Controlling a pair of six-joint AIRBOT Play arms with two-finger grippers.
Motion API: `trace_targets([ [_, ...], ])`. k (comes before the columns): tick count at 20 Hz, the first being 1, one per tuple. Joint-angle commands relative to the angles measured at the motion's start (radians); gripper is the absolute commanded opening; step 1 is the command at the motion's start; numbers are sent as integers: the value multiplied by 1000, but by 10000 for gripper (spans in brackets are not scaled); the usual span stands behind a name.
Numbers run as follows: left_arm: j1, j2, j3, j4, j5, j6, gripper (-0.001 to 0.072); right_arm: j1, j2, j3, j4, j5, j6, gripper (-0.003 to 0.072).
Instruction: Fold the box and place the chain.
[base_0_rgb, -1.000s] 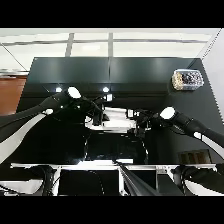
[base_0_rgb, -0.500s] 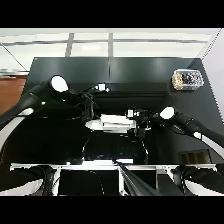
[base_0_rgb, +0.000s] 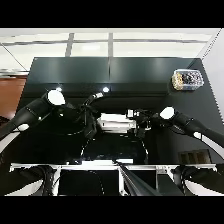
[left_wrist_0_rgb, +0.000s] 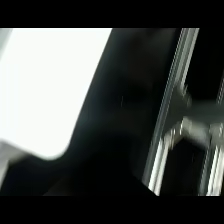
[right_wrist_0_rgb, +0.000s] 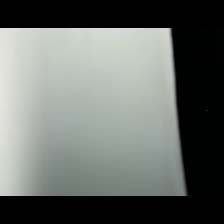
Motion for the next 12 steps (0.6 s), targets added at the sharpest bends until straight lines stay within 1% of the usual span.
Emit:
trace_targets([
  [1, -11, 1, -68, -318, 391, 170, 26, 0, 0, 1, 0, 0, 0, 186],
  [2, -14, -2, -67, -335, 482, 200, 26, 0, 0, 1, 1, 0, 0, 186],
  [3, -14, -6, -66, -334, 549, 218, 26, 0, 0, 1, 0, 0, 0, 186],
  [5, -14, -22, -66, -333, 647, 258, 26, 0, 0, 1, 0, 0, 0, 186],
  [6, -14, -32, -62, -330, 673, 259, 27, 0, 0, 1, 0, 0, 0, 187],
  [8, -14, -73, -37, -286, 656, 257, 26, 0, 0, 1, 0, 0, 0, 186],
  [12, -14, -172, 16, -191, 554, 209, 26, 0, 0, 1, 0, 0, 0, 187],
])
